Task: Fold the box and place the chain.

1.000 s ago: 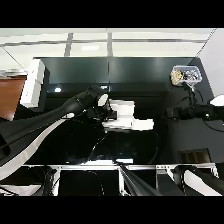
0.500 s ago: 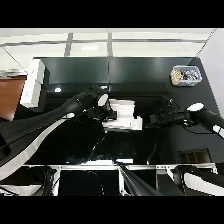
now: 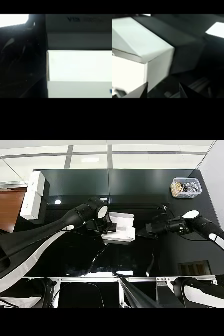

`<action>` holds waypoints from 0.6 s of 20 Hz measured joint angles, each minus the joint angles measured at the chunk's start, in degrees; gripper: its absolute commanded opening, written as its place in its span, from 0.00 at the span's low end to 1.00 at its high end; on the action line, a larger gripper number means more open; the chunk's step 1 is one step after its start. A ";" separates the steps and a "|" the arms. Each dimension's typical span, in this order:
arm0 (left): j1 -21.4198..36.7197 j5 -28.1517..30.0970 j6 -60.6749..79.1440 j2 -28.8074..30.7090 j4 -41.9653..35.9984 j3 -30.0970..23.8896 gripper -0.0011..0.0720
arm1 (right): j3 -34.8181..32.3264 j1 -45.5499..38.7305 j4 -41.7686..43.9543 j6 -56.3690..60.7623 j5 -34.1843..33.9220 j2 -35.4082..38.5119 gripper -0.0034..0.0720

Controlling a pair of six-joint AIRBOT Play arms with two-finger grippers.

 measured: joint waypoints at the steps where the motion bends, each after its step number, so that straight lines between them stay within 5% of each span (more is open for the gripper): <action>1: 0.00 0.00 -0.07 0.00 0.00 0.00 0.05 | 0.11 -0.07 0.13 0.00 0.09 0.00 0.64; 2: 0.00 0.02 -0.07 0.00 0.00 0.00 0.05 | 0.17 -0.04 0.02 0.00 0.48 0.00 0.64; 4: 0.00 0.04 -0.09 0.00 0.00 0.00 0.05 | 0.28 0.00 0.07 0.02 0.59 0.00 0.89; 8: 0.00 0.07 -0.09 0.00 0.02 0.00 0.05 | 0.59 0.00 0.92 0.02 1.88 -0.02 0.88; 9: 0.00 0.07 -0.09 0.00 0.02 0.00 0.05 | 0.66 0.09 1.55 0.00 2.34 0.00 0.85; 10: 0.00 0.07 -0.11 0.00 0.04 0.00 0.05 | 0.70 0.31 2.19 0.00 2.56 -0.02 0.72; 12: 0.00 0.07 -0.11 0.00 0.04 0.00 0.05 | 0.76 1.27 3.58 0.02 2.67 -0.02 0.69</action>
